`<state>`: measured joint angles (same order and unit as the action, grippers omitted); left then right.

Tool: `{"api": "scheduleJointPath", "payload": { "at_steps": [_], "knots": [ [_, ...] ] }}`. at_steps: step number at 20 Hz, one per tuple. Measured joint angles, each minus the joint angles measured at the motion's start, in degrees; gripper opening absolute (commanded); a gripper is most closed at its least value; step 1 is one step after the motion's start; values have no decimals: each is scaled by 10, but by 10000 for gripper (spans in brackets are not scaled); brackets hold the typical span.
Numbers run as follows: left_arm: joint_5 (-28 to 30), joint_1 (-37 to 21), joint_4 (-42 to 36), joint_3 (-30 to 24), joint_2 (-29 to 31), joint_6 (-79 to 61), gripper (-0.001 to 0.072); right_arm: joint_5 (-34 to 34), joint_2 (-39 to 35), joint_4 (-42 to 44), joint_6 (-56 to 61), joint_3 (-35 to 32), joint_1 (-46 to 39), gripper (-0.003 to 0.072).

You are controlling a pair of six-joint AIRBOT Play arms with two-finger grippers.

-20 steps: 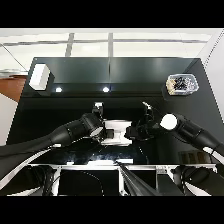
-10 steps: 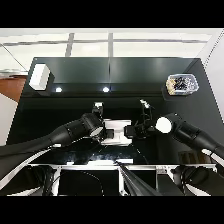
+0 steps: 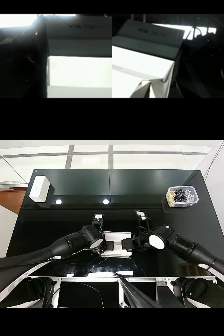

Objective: Fold the box and place the chain.

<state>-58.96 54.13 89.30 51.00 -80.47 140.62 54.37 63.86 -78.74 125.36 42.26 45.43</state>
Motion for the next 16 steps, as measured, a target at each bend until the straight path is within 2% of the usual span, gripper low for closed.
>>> {"api": "scheduleJointPath", "payload": {
  "at_steps": [6,7,16],
  "knots": [
    [0,0,0,0,0,0,30,20,37,-28,49,23,27,355],
    [0,0,0,0,0,0,30,21,42,-33,58,24,31,300],
    [0,0,0,0,0,0,30,35,83,-56,106,46,49,299]
  ]
}}
